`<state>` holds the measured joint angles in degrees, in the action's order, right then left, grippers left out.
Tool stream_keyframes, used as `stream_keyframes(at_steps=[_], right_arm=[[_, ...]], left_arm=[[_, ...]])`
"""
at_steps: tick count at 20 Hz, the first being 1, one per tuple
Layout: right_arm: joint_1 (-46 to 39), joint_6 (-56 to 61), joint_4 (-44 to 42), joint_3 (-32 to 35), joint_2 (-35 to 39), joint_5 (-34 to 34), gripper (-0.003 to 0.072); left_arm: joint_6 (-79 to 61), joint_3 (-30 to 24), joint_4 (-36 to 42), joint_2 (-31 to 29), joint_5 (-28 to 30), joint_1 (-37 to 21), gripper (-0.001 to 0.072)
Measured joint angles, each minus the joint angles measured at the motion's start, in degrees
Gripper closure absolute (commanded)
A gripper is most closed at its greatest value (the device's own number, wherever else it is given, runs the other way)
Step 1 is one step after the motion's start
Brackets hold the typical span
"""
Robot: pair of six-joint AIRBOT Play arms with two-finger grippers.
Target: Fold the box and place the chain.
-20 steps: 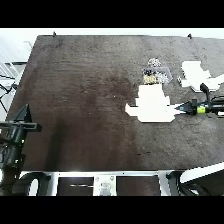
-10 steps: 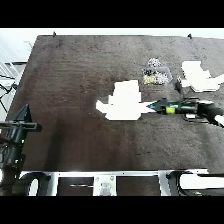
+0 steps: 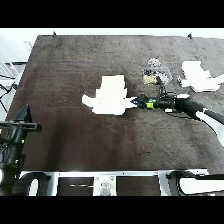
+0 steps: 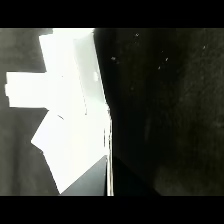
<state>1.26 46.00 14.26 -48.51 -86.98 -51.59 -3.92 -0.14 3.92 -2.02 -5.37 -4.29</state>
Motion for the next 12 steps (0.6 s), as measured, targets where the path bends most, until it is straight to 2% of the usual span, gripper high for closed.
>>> stream_keyframes(at_steps=[3, 4, 5, 6, 12], right_arm=[[1.4, 0.1, -0.2, -2.1, -2.5, 1.0, 0.0675], [1.9, 0.0, -0.2, -3.2, -3.5, 1.3, 0.0675], [2.3, -0.2, -0.2, -4.3, -4.4, 1.4, 0.0675], [2.7, -0.4, -0.1, -5.4, -5.3, 1.5, 0.0675], [3.2, -1.1, 1.9, -8.3, -7.7, 1.9, 0.0676]], left_arm=[[0.0, 0.0, 0.0, 0.0, -0.1, 0.0, 0.0687], [0.0, 0.0, 0.0, 0.0, -0.2, 0.0, 0.0515], [0.0, 0.0, 0.0, 0.0, -0.2, 0.0, 0.0236], [0.0, 0.0, 0.0, 0.0, -0.2, 0.0, 0.0064], [0.4, 0.0, 0.0, 0.0, -1.4, 0.0, 0.0068]])
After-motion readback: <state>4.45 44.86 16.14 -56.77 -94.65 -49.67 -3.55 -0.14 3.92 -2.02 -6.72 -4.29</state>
